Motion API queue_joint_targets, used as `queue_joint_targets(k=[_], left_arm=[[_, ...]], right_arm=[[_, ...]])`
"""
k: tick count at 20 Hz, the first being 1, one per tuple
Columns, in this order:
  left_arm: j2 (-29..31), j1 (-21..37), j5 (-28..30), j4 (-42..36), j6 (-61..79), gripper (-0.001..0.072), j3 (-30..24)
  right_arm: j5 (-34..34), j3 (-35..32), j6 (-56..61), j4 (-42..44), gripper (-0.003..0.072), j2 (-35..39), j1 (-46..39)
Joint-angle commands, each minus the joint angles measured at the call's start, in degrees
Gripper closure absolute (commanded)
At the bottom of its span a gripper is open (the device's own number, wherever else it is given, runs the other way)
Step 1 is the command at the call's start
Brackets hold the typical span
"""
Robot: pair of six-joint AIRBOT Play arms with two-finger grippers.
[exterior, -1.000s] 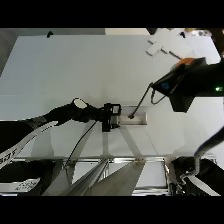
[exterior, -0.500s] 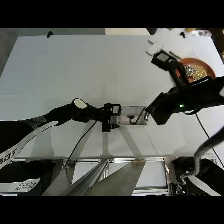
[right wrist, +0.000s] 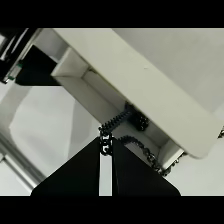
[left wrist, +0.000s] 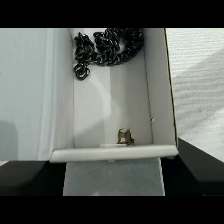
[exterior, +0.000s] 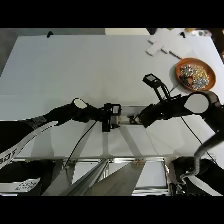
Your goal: Fold the box and place the chain.
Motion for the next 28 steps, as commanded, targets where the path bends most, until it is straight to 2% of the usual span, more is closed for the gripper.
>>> queue_joint_targets(k=[1,2,3,7,10,11,12,13,16,18,23,26,28], left_arm=[[0.0,0.0,0.0,0.0,0.0,0.0698,0.0],[0.0,0.0,0.0,0.0,0.0,0.0698,0.0],[0.0,0.0,0.0,0.0,0.0,0.0698,0.0],[0.0,0.0,0.0,0.0,0.0,0.0698,0.0],[0.0,0.0,0.0,0.0,0.0,0.0698,0.0],[0.0,0.0,0.0,0.0,0.0,0.0698,0.0],[0.0,0.0,0.0,0.0,0.0,0.0698,0.0],[0.0,0.0,0.0,0.0,0.0,0.0698,0.0],[0.0,0.0,0.0,0.0,0.0,0.0698,0.0],[0.0,0.0,0.0,0.0,0.0,0.0698,0.0],[0.0,0.0,0.0,0.0,0.0,0.0698,0.0],[0.0,0.0,0.0,0.0,0.0,0.0698,0.0],[0.0,0.0,0.0,0.0,0.0,0.0698,0.0]], right_arm=[[-2.9,-1.4,0.5,0.3,0.0567,-2.6,0.1],[-1.8,-1.4,0.6,0.8,0.0520,-2.6,0.1],[-0.2,-1.1,0.5,1.2,0.0503,-2.1,0.1],[5.4,3.8,0.3,-3.0,0.0503,3.1,-0.1],[5.4,9.6,1.7,-9.0,0.0503,6.2,-4.9],[5.4,11.0,2.8,-10.8,0.0478,6.2,-7.7],[5.0,11.6,3.6,-13.0,0.0378,6.1,-10.9],[4.8,11.6,4.2,-15.2,0.0316,5.8,-14.1],[4.4,11.6,6.4,-18.9,0.0320,1.8,-21.4],[1.9,11.6,7.1,-18.9,0.0329,-3.1,-23.1],[-0.2,11.6,8.7,-18.5,0.0330,-17.4,-20.7],[-0.5,11.6,9.2,-18.3,0.0335,-21.8,-17.8],[-0.6,11.6,10.0,-18.3,0.0396,-23.7,-16.3]])
